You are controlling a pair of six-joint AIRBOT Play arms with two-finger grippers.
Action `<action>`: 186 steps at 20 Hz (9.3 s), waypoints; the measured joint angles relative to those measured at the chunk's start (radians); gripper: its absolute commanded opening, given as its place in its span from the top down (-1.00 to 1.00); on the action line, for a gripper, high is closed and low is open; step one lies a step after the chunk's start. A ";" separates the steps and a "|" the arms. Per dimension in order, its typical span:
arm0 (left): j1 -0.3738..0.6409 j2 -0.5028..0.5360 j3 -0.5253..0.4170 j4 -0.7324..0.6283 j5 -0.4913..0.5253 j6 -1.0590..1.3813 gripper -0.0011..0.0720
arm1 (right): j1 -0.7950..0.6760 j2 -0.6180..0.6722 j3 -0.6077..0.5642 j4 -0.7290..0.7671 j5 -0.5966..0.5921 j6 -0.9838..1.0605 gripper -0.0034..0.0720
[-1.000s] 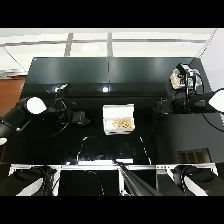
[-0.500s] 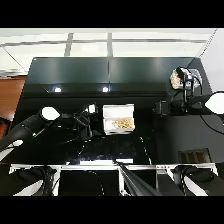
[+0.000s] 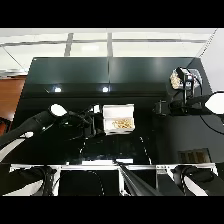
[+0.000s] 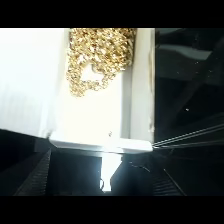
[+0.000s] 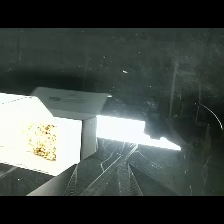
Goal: Fold the box and place the chain.
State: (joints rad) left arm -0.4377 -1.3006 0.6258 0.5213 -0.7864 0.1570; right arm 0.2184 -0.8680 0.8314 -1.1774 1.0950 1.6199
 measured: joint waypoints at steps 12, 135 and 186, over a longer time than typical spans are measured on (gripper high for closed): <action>-0.039 -0.076 0.066 -0.005 0.013 0.055 -0.05 | 0.048 -0.048 -0.014 0.070 -0.233 -0.029 -0.95; -0.043 -0.079 0.069 -0.002 0.027 0.061 -0.05 | 0.148 -0.249 -0.028 0.394 -0.147 -1.269 -0.91; -0.043 -0.079 0.069 0.000 0.027 0.061 -0.05 | 0.217 -0.335 -0.034 0.378 -0.127 -1.302 0.05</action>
State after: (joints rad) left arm -0.4812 -1.3796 0.6952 0.5217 -0.7597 0.2180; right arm 0.4358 -1.2034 0.7975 -0.7994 0.9680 0.3183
